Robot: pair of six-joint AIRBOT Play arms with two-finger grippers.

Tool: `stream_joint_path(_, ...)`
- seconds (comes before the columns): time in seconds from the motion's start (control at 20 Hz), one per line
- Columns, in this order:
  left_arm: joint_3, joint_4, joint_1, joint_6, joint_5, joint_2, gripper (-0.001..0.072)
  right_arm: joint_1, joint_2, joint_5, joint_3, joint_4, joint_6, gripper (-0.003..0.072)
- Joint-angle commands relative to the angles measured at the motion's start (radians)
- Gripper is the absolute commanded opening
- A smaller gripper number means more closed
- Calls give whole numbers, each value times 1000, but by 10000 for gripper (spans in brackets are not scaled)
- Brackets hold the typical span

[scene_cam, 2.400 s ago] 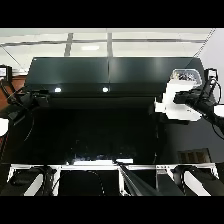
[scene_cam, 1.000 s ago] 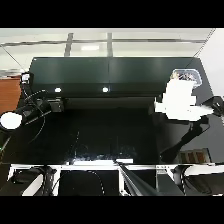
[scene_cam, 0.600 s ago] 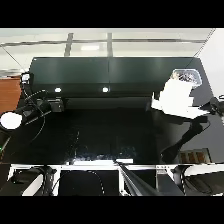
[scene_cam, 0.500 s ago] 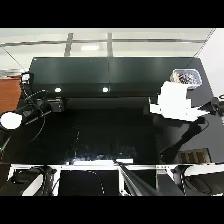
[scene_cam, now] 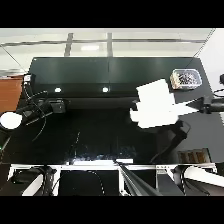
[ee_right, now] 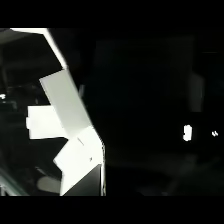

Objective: Fold the box and place the chain.

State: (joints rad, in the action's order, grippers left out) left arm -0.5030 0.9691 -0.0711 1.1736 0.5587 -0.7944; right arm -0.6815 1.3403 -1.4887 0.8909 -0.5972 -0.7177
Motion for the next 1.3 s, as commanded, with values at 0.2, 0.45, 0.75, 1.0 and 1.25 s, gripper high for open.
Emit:
stream_joint_path(0.2,-113,-130,0,-94,133,-162,707,362,-275,373,-447,333,185,14)
stream_joint_path(0.45,-272,-538,0,-429,456,-450,706,715,-295,655,-509,418,213,14)
stream_joint_path(0.75,-359,-494,-46,-496,575,-649,706,790,-295,682,-509,424,212,14)
stream_joint_path(1.0,-363,-534,-81,-659,706,-754,692,790,-295,681,-509,424,210,14)
stream_joint_path(1.25,-416,-528,-106,-737,778,-837,533,790,-294,681,-509,423,210,14)
